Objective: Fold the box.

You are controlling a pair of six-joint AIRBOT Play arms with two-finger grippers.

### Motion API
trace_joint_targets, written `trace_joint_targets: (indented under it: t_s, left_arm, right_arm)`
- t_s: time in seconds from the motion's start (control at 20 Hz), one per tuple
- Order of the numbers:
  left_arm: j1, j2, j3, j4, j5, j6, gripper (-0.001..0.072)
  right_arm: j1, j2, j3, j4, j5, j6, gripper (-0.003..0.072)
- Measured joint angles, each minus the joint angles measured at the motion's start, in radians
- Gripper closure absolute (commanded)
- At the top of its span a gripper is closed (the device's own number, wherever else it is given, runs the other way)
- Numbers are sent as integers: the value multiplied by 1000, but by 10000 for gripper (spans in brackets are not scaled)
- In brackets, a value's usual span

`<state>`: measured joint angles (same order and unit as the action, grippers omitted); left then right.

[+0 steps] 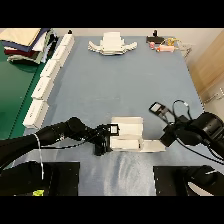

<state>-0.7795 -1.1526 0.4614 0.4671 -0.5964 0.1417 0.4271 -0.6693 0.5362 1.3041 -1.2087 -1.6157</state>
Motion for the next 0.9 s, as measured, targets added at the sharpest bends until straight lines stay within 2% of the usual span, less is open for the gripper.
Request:
trace_joint_targets:
  t_s: [0.15, 0.3, 0.6, 0.9]
  left_arm:
    - [0, 0, 0, 0, 0, 0, 296]
    - [0, 0, 0, 0, 0, 0, 296]
    - [0, 0, 0, 0, -1, 0, 296]
    - [0, 0, 0, 0, -1, 0, 296]
  right_arm:
    - [-64, -14, -3, -42, -108, 264, 681]
    - [-132, -65, -42, 72, -125, 404, 681]
    - [-169, -143, -83, 367, -8, 404, 682]
    - [-175, -89, -52, 455, -13, 373, 661]
